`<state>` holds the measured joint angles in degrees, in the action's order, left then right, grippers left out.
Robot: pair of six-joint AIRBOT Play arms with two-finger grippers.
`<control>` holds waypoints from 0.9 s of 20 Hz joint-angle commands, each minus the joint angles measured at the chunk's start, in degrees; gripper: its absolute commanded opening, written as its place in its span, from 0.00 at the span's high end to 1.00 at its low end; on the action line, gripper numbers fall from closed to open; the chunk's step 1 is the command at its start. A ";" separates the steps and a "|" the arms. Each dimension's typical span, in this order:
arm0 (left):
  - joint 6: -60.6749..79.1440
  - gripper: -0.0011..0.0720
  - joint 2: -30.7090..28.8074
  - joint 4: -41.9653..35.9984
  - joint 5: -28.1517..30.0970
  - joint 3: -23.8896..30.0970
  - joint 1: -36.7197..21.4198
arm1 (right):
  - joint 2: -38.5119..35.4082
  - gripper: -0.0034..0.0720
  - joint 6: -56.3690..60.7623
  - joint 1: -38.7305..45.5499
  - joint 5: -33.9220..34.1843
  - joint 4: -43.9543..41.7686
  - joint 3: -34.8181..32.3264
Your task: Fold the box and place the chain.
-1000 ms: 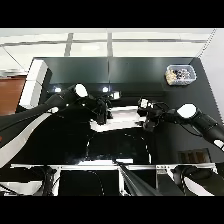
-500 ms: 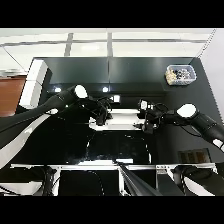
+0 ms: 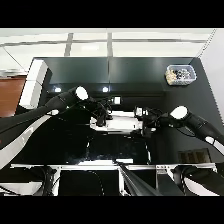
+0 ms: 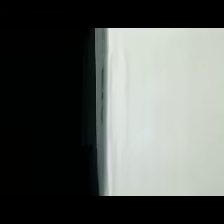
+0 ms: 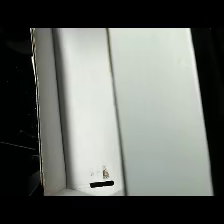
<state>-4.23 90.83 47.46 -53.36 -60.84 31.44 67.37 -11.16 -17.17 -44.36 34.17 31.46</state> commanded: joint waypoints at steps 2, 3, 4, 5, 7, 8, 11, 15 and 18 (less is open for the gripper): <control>-0.07 0.95 0.02 0.00 0.37 0.02 0.00 | 1.29 0.08 -2.03 -0.33 0.48 0.31 -0.04; -0.07 0.95 0.02 0.00 0.39 0.02 0.00 | 1.73 0.08 -2.25 -0.33 0.46 0.33 -0.04; -0.07 0.95 0.02 0.00 0.37 0.02 0.00 | 2.23 0.08 -2.54 -0.33 0.48 0.33 -0.04; -0.07 0.95 0.02 0.00 0.37 0.02 0.00 | 2.82 0.08 -2.62 -0.33 0.48 0.33 -0.04; -0.07 0.95 0.02 0.00 0.37 0.02 0.00 | 3.80 0.08 -2.64 -0.33 0.48 0.33 -0.04; -0.07 0.95 0.02 0.02 0.37 0.02 0.00 | 4.13 0.08 -2.64 -0.33 0.55 0.33 -0.04; -0.07 0.95 0.02 0.00 0.37 0.02 0.00 | 5.31 0.08 -2.62 -0.35 0.94 0.33 -0.02; -0.09 0.95 0.02 0.00 0.35 0.02 0.00 | 5.31 0.09 -2.58 -0.72 1.36 0.39 0.00; -0.09 0.95 0.02 0.00 0.37 0.02 0.00 | 5.31 0.09 -2.38 -0.74 1.60 0.39 0.00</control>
